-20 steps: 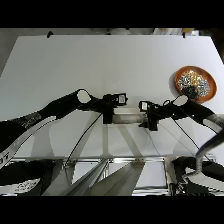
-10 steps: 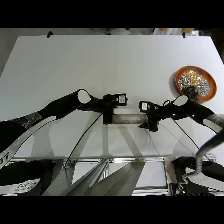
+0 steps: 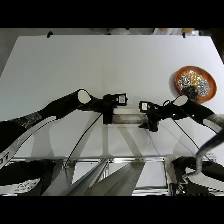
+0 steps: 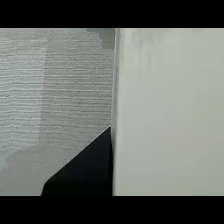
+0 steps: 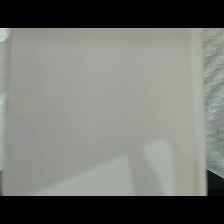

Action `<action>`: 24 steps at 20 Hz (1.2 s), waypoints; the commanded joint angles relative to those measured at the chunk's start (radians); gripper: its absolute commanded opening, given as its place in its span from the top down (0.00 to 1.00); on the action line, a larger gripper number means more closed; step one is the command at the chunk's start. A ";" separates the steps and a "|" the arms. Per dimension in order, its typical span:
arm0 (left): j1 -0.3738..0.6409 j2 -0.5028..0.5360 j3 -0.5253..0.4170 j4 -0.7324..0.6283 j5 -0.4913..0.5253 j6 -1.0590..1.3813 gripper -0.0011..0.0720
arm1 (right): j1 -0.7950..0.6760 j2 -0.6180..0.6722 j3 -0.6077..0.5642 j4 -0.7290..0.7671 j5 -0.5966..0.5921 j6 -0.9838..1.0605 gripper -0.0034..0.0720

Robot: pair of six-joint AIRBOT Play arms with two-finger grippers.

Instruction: Fold the box and place the chain.

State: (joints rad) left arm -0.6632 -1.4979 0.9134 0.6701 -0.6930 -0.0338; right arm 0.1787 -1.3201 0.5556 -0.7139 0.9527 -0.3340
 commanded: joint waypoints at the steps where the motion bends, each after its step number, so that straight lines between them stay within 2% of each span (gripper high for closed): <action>1: 0.001 0.000 0.001 0.000 0.001 0.000 0.97 | 0.001 0.001 0.001 0.003 0.001 0.000 0.66; 4: 0.001 0.000 0.001 0.000 0.001 0.000 0.97 | 0.001 0.001 0.001 0.018 0.000 0.000 0.66; 5: 0.001 0.000 0.001 0.000 0.001 0.000 0.97 | 0.001 0.001 0.001 0.019 -0.008 0.000 0.63; 7: 0.001 0.000 0.001 0.000 0.000 0.000 0.97 | 0.001 0.001 0.001 0.020 -0.037 0.001 0.12; 8: 0.001 0.000 0.001 0.000 0.000 0.000 0.97 | 0.001 0.004 0.001 0.019 -0.051 0.016 0.03; 16: 0.001 0.000 0.001 0.000 0.001 0.000 0.97 | -0.102 0.055 0.001 0.014 -0.019 0.023 0.03; 22: 0.001 0.000 0.001 0.000 0.001 0.000 0.97 | -0.103 0.039 0.001 0.023 -0.021 -0.037 0.03; 24: 0.001 0.000 0.001 0.000 0.001 0.000 0.97 | -0.100 0.030 0.001 0.069 -0.022 -0.070 0.03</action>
